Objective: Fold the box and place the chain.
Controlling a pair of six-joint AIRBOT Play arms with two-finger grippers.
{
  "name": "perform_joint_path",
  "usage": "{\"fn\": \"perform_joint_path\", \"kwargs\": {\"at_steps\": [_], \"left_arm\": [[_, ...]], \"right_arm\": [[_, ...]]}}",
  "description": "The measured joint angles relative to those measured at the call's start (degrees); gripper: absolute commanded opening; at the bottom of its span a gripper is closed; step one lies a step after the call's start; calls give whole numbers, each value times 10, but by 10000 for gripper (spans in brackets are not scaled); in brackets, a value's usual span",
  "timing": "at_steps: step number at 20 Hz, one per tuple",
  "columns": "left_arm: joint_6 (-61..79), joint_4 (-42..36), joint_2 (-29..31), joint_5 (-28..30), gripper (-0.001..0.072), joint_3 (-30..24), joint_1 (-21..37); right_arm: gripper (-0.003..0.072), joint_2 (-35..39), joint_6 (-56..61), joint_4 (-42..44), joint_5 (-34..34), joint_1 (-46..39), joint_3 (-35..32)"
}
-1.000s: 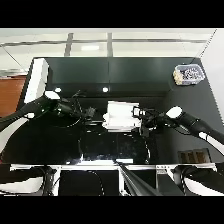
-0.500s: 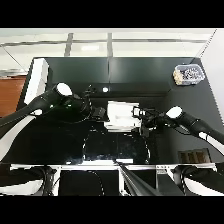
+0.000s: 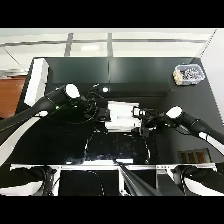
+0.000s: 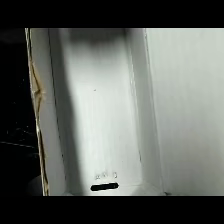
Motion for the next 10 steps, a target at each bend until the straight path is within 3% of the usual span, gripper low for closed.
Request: {"fn": "perform_joint_path", "kwargs": {"at_steps": [4,5,10], "left_arm": [[-47,40,0,17,375,0,-21],[-59,49,0,21,327,0,-26],[-129,104,0,35,326,2,-52]], "right_arm": [[126,0,0,0,0,0,0],[126,0,0,0,0,0,0],[126,0,0,0,0,0,0]]}}
